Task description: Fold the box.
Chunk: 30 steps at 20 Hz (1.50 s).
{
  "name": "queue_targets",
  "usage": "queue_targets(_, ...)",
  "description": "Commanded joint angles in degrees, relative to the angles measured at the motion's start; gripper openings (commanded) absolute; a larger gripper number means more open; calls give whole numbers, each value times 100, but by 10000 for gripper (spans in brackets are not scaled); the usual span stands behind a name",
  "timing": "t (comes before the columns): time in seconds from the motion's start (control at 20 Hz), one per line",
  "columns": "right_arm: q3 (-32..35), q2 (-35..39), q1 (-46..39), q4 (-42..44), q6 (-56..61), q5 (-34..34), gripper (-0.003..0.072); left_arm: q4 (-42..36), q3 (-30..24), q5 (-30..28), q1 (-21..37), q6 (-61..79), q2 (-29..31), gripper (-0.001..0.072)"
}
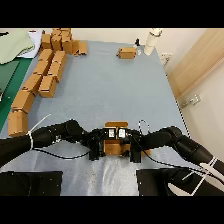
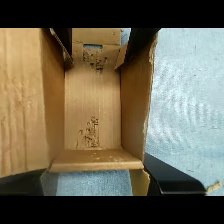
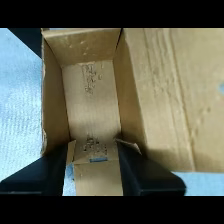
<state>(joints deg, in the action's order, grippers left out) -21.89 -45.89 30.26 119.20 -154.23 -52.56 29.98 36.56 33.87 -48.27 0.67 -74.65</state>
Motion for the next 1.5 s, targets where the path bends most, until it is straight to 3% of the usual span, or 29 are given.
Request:
queue_targets(0.0, 15, -9, 20, 4, 168, -55, 511, 0, 4, -33, 4, -2, 0, 512)
queue_targets(0.05, -4, 26, 11, -59, 289, -149, 434, 0, 4, -33, 4, -2, 0, 513)
queue_targets(0.1, -48, 101, 2, -199, 459, -271, 292, 0, 4, -33, 4, -2, 0, 513)
queue_targets(0.15, -125, 212, 0, -496, 837, -376, 212, 0, 4, -33, 4, -2, 0, 512)
queue_targets(0.2, -214, 334, 0, -852, 1370, -452, 151, 0, 4, -33, 4, -2, 0, 512)
queue_targets(0.25, -328, 487, 0, -1268, 2151, -597, 33, 0, 4, -33, 4, -2, 0, 513)
queue_targets(0.3, -446, 634, 0, -1657, 3200, -758, 4, 0, 4, -33, 4, -2, 0, 512)
queue_targets(0.5, -721, 1213, -7, -3147, 7281, -1596, 3, 0, 4, -33, 4, -2, 0, 512)
queue_targets(0.6, -719, 1309, -146, -4205, 9383, -2524, 3, 0, 4, -33, 4, -2, 0, 513)
queue_targets(0.65, -713, 1309, -310, -4380, 9650, -2911, 3, 0, 4, -33, 4, -2, 0, 513)
queue_targets(0.75, -682, 1307, -820, -4017, 9635, -3038, 3, 0, 4, -31, 4, -2, 0, 512)
queue_targets(1.0, -326, 935, -1843, -3097, 9088, -2627, 3, 0, 4, -31, 4, -2, 0, 513)
queue_targets(1.25, -35, 345, -1917, -1810, 8760, -1961, 3, 0, 4, -33, 4, -2, 0, 513)
queue_targets(1.45, -28, 345, -1915, -1215, 8588, -1650, 2, 0, 4, -33, 4, -2, 0, 513)
